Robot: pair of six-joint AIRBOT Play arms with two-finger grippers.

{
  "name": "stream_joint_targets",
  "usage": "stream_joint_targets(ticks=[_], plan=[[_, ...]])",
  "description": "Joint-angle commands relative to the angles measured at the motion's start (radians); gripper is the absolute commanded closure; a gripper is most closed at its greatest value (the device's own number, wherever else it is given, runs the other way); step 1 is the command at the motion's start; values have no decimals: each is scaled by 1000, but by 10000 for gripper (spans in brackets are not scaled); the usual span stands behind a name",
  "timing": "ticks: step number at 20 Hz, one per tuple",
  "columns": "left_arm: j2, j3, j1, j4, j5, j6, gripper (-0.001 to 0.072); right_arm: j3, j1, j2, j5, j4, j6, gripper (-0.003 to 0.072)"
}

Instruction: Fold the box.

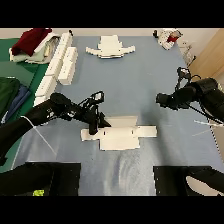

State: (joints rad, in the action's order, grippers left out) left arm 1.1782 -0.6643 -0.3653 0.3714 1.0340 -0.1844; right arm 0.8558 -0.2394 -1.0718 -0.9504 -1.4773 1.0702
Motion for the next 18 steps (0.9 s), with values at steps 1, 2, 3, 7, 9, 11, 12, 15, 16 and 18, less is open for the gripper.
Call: stream_joint_targets(ticks=[1,2,3,7,9,11,12,15,16,18], plan=[[39,-11,-31,-11,28,10,697,0,0,-1,3,-4,0,385],[51,-11,-33,-11,14,10,697,0,0,-1,3,-4,0,392],[60,-11,-32,-11,-14,10,697,0,0,-1,1,-5,0,393],[63,-9,-32,-11,-40,12,696,0,0,-1,-1,-13,0,393],[63,-8,-32,1,-57,21,696,0,0,-1,-2,-14,0,394],[63,-8,-32,44,-85,21,696,0,0,-1,-1,-21,0,394],[63,-5,-32,54,-89,21,696,0,0,-1,-2,-23,1,394],[63,10,-32,1,-71,5,696,0,0,-1,-12,-32,3,394],[63,14,-32,-13,-47,-20,697,0,0,-1,-14,-35,3,394],[63,26,-32,-19,-38,-37,696,0,0,-1,-18,-39,3,394]])
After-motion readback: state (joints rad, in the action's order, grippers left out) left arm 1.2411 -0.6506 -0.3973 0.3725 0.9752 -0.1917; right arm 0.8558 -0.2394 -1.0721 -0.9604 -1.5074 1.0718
